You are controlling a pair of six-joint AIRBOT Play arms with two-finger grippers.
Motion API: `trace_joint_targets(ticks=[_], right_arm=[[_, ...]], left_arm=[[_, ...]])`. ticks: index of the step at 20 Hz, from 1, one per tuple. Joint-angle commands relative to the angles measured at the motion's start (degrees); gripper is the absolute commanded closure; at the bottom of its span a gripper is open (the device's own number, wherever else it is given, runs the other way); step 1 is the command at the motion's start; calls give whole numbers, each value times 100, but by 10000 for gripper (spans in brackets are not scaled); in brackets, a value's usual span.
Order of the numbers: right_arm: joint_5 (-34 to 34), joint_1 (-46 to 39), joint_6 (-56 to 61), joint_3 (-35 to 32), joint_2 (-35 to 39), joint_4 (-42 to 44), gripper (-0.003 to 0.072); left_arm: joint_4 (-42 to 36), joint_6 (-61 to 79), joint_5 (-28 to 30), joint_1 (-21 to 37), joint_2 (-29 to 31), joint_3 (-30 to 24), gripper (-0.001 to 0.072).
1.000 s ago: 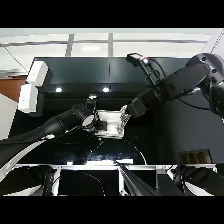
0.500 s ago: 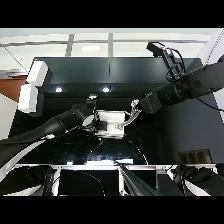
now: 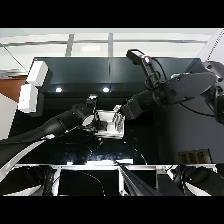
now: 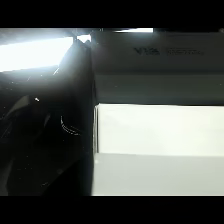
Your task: Fold the box and place the chain.
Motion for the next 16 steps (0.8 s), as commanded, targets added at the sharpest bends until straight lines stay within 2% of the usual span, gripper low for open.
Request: trace_joint_targets(ticks=[1, 7, 8, 9, 10, 13, 16], right_arm=[[44, 66, -2, -116, -195, 15, 662], [197, 168, 0, -463, -645, 140, 659], [247, 199, 2, -463, -708, 142, 617], [251, 197, 4, -463, -730, 136, 363], [160, 151, -2, -448, -726, 85, 170], [-474, -354, -72, -411, -525, -109, 170], [-925, -1180, -87, -415, 57, -946, 170]], left_arm=[[0, 2, -9, 7, 2, 7, 684], [0, 2, -9, 7, 2, 7, 684], [0, 2, -9, 7, 2, 7, 684], [0, 2, -9, 7, 2, 7, 684], [0, 2, -9, 7, 2, 7, 685], [2, 2, -28, 7, 4, 11, 686], [15, -9, -28, 7, 2, 92, 688]])
